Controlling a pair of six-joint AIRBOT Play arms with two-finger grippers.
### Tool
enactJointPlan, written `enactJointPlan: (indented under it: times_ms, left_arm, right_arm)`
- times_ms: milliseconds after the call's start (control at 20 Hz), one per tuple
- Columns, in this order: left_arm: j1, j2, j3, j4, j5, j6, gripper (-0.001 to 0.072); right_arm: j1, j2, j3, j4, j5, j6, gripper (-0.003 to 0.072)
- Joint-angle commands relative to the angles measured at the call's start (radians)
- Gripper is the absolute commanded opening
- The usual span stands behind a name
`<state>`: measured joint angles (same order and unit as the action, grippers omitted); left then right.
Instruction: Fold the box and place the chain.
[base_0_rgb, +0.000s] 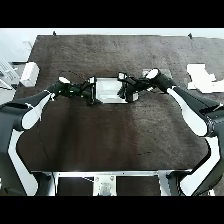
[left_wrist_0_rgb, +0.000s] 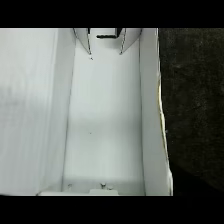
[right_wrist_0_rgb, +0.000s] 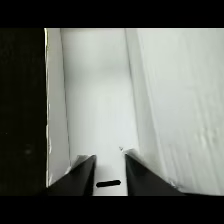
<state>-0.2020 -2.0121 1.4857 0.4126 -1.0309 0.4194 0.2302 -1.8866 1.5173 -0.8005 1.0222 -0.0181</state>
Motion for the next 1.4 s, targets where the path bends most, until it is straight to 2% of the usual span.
enactJointPlan:
  times_ms: [0,50,150,200,250,450,500,550,600,650,750,850,900,1200,1350]
  left_arm:
    - [-0.001,0.0,0.0,-0.001,-0.002,0.0,0.0396]
    - [-0.001,0.0,0.0,-0.001,-0.002,0.0,0.0396]
    - [-0.001,0.0,0.0,-0.001,-0.002,0.0,0.0396]
    - [-0.001,0.0,0.0,-0.001,-0.002,0.0,0.0396]
    - [-0.001,0.0,0.0,0.0,-0.002,0.0,0.0396]
    - [-0.001,0.0,-0.001,0.0,-0.002,0.0,0.0396]
    - [-0.001,0.0,0.0,-0.001,-0.002,0.0,0.0396]
    - [-0.001,0.0,0.0,-0.001,-0.002,0.0,0.0396]
    - [-0.001,0.0,0.0,-0.001,-0.002,0.0,0.0396]
    - [0.0,0.0,0.0,-0.001,-0.002,0.0,0.0396]
    - [-0.001,0.0,0.0,0.0,-0.001,0.0,0.0396]
    - [-0.001,0.0,0.0,0.0,-0.001,0.0,0.0396]
    - [-0.001,0.0,0.0,0.0,-0.001,0.0,0.0396]
    - [-0.001,0.0,0.0,0.0,0.0,0.0,0.0396]
    - [-0.001,0.0,0.0,0.0,0.0,0.0,0.0396]
  right_arm:
    - [0.005,-0.004,0.0,0.023,-0.03,-0.006,0.0398]
    - [0.004,-0.004,0.0,0.023,-0.039,-0.006,0.0437]
    - [0.003,-0.004,0.0,0.013,-0.046,-0.007,0.0562]
    - [0.001,-0.004,0.0,-0.003,-0.045,-0.005,0.0562]
    - [-0.002,-0.004,0.0,-0.013,-0.044,-0.006,0.0622]
    - [-0.024,-0.003,0.0,-0.031,-0.026,0.002,0.0617]
    - [-0.028,-0.003,0.0,-0.039,-0.013,0.01,0.0483]
    - [-0.034,-0.002,0.0,-0.058,0.016,0.01,0.0304]
    - [-0.039,-0.002,0.0,-0.074,0.045,0.01,0.0254]
    - [-0.045,-0.002,0.0,-0.095,0.074,0.011,0.0157]
    - [-0.061,0.009,0.0,-0.119,0.113,0.044,0.0106]
    - [-0.085,0.034,0.0,-0.125,0.14,0.071,0.0024]
    - [-0.097,0.054,0.0,-0.124,0.15,0.079,0.0012]
    - [-0.187,0.199,0.001,-0.093,0.146,0.364,0.0012]
    - [-0.266,0.21,-0.005,-0.09,0.146,0.564,0.0011]
